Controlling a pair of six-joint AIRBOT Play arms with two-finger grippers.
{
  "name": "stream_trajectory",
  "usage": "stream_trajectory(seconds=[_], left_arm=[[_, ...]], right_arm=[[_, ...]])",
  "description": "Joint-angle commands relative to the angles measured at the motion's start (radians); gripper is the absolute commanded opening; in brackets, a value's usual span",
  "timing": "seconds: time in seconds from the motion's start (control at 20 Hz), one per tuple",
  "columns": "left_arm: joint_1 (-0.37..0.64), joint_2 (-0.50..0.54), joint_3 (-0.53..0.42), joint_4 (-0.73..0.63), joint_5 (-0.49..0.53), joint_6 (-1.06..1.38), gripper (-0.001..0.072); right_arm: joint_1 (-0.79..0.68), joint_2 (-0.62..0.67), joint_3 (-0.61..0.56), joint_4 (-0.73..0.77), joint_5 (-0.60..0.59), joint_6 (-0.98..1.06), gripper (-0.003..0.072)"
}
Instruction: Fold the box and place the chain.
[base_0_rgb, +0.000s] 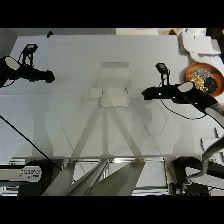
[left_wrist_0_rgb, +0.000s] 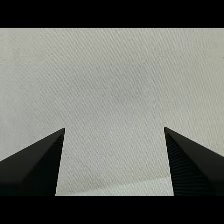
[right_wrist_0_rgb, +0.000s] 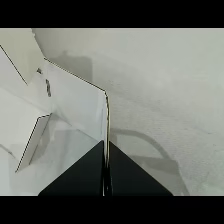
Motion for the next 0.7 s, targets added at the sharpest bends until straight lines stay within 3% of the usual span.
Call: stream_trajectory(seconds=[0.0,0.65], left_arm=[[0.0,0.0,0.0,0.0,0.0,0.0,0.0701],[0.0,0.0,0.001,-0.045,0.0,0.0,0.0701]], right_arm=[[0.001,0.0,0.0,-0.021,0.002,0.008,0.001],[0.001,0.0,0.0,-0.021,0.002,0.008,0.0011]])
